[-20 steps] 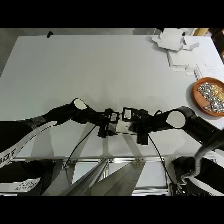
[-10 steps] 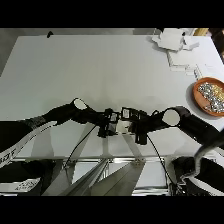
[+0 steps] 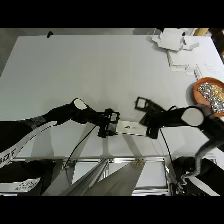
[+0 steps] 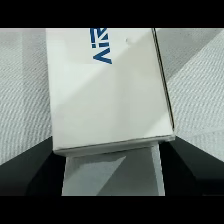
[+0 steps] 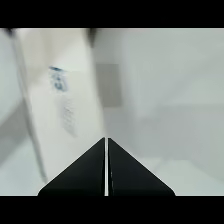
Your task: Fold the box and place the chain.
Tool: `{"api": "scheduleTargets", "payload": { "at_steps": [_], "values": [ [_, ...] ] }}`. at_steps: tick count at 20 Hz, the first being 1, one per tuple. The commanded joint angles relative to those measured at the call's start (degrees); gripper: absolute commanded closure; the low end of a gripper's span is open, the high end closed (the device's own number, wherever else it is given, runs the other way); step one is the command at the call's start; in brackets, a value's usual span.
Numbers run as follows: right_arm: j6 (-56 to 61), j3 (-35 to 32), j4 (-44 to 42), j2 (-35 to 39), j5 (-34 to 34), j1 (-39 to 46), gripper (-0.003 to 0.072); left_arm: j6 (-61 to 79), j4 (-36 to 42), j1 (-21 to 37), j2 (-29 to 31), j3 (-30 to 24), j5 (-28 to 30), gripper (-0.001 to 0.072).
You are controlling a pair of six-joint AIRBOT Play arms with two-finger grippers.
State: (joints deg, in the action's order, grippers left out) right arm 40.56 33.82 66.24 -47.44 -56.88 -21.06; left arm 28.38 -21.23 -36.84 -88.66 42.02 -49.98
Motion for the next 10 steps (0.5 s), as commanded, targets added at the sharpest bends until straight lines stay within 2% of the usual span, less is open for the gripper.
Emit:
{"api": "scheduleTargets", "payload": {
  "at_steps": [1,3,5,10],
  "values": [
    [14.21,-0.24,16.83,3.56,-5.7,13.35,0.0666,0.09,-0.02,0.04,0.04,0.07,0.0,0.0437],
    [19.71,-0.72,19.23,3.52,-4.02,19.71,0.0666,0.09,-0.02,0.04,0.04,0.07,-0.15,0.0437],
    [19.58,-0.7,19.04,3.52,-4.87,23.47,0.0665,0.09,-0.02,0.02,0.04,0.07,-0.15,0.0437],
    [19.58,-0.7,19.06,3.54,-5.25,24.74,0.0665,0.09,-0.02,0.04,0.04,0.07,-0.37,0.0437]
  ]
}}
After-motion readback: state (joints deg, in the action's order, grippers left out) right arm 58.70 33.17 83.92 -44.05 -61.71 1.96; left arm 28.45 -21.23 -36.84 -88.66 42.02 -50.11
